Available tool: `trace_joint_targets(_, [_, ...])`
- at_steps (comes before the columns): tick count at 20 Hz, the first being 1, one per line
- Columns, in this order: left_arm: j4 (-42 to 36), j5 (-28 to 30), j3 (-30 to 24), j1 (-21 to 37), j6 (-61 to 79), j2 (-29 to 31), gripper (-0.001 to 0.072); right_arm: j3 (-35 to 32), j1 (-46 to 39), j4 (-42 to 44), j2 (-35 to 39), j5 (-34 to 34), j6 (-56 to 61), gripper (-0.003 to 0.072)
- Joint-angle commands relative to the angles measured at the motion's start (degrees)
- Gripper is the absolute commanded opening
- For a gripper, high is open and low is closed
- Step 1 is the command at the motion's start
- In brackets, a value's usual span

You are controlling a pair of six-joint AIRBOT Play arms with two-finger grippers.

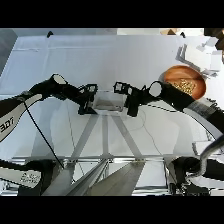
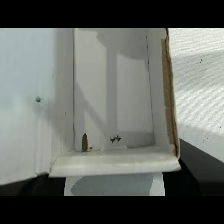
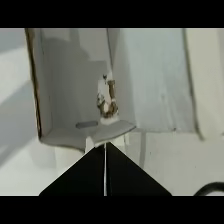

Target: Fold the box and place the chain.

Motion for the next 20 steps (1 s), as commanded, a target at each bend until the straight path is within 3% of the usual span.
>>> trace_joint_targets(1, [0.02,0.02,0.0,0.04,0.0,0.02,0.0175,-0.02,0.15,2.14,-0.26,-0.96,-0.07,0.0005])
trace_joint_targets(5, [0.02,0.04,0.0,0.04,-0.02,0.02,0.0175,-0.02,0.13,2.32,-0.26,-1.53,-0.26,0.0006])
trace_joint_targets(11, [0.02,0.02,0.0,0.04,0.0,0.02,0.0175,0.0,0.11,-10.16,-0.15,-0.98,4.46,0.0006])
trace_joint_targets(15, [0.02,0.02,0.0,0.04,0.0,0.02,0.0175,0.0,1.84,-9.84,-0.2,1.99,2.45,0.0006])
trace_joint_targets(20, [0.02,0.04,0.0,0.04,0.0,0.02,0.0175,0.0,5.38,-9.22,-0.2,-2.93,1.01,0.0006])
